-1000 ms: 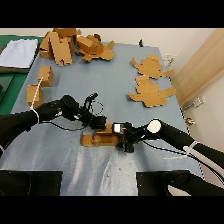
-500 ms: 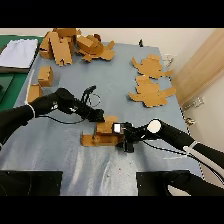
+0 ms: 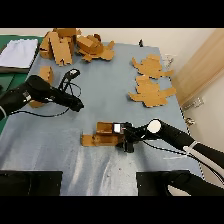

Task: Fold the box.

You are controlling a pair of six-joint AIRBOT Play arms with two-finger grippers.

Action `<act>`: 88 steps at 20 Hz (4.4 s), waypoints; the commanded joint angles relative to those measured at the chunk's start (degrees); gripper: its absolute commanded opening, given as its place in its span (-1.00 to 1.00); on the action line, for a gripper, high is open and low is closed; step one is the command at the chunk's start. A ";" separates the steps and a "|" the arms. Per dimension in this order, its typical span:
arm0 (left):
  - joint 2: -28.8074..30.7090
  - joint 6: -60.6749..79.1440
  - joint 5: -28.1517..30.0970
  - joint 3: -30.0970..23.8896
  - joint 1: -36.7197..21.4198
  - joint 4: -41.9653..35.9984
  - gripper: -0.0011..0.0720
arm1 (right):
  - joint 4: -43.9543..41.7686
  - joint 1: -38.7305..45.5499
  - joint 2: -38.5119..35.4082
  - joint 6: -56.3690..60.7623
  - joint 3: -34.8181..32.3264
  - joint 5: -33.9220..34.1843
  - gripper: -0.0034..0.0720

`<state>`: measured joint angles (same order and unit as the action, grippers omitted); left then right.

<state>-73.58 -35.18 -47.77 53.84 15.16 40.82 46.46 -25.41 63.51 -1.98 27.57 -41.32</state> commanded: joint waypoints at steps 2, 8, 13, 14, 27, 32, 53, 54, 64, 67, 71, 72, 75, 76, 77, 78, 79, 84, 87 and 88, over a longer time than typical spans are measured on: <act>5.77 23.91 -2.16 -8.09 -3.87 -4.00 -0.95 | -0.02 -0.04 0.00 0.02 -0.02 -0.07 0.31; 14.19 47.23 6.21 -22.71 4.63 -3.78 -0.95 | 0.00 -0.04 0.00 0.04 -0.02 -0.07 0.31; 14.64 49.70 15.87 -23.06 15.13 -3.58 -0.95 | 0.00 -0.04 -0.02 0.02 -0.02 -0.04 0.31; 14.64 49.48 15.82 -23.06 15.82 -3.56 -0.95 | -0.02 -0.04 0.00 0.02 -0.02 -0.07 0.31; 24.02 32.52 4.63 -20.70 15.58 3.17 -0.95 | 0.00 -0.04 0.00 0.02 -0.02 -0.04 0.31; 25.75 25.70 4.09 -20.70 22.60 -4.96 -0.95 | 0.00 -0.04 0.00 0.02 -0.02 -0.04 0.31; -3.56 25.03 1.20 -11.89 17.81 -17.92 -0.95 | -0.02 -0.04 0.00 0.02 -0.02 -0.07 0.31; -4.07 25.00 1.07 -11.89 17.90 -18.14 -0.95 | 0.00 -0.04 0.00 0.02 -0.02 -0.17 0.31; -4.28 25.09 5.42 -11.89 17.94 -18.88 -0.95 | -0.02 -0.04 0.00 0.02 -0.02 -0.22 0.31; -4.28 25.27 7.39 -11.76 17.57 -18.75 -0.95 | 0.00 -0.04 0.00 0.02 -0.02 -0.22 0.31; -4.28 25.20 6.67 -10.80 14.32 -18.75 -0.95 | 0.00 -0.04 -0.02 0.02 -0.02 -0.24 0.31; -4.28 25.16 5.70 -10.82 13.79 -18.73 -0.95 | 0.00 -0.04 -0.02 0.02 -0.02 -0.26 0.31; -4.28 25.18 5.33 -10.82 13.68 -18.58 -0.95 | -0.02 -0.04 -0.02 0.02 -0.02 -0.24 0.31; -4.28 25.27 5.49 -10.82 13.68 -18.56 -0.95 | 0.00 -0.04 -0.02 0.02 -0.02 -0.24 0.31; -4.28 25.29 6.36 -10.80 13.68 -18.53 -0.95 | 0.00 -0.04 -0.02 0.02 -0.02 -0.24 0.31; -4.26 25.27 7.30 -10.75 13.64 -18.56 -0.95 | -0.02 -0.04 -0.02 0.02 -0.02 -0.24 0.31; -4.22 25.24 7.06 -10.47 13.25 -18.56 -0.95 | -0.02 -0.04 -0.02 0.02 -0.02 -0.24 0.31; -0.31 25.44 5.68 -9.60 6.19 -18.56 -0.95 | 0.00 -0.04 -0.02 0.02 -0.02 -0.24 0.31; 1.73 29.35 3.63 -9.62 1.05 -18.56 -0.95 | 0.00 -0.04 -0.02 0.02 -0.02 -0.24 0.31; 1.70 31.91 2.10 -9.66 -0.11 -18.53 -0.95 | 0.00 -0.04 0.00 0.02 -0.02 -0.24 0.31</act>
<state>-73.17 -7.57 -43.13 44.16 18.90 22.28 46.44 -25.41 63.51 -1.98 27.59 -41.52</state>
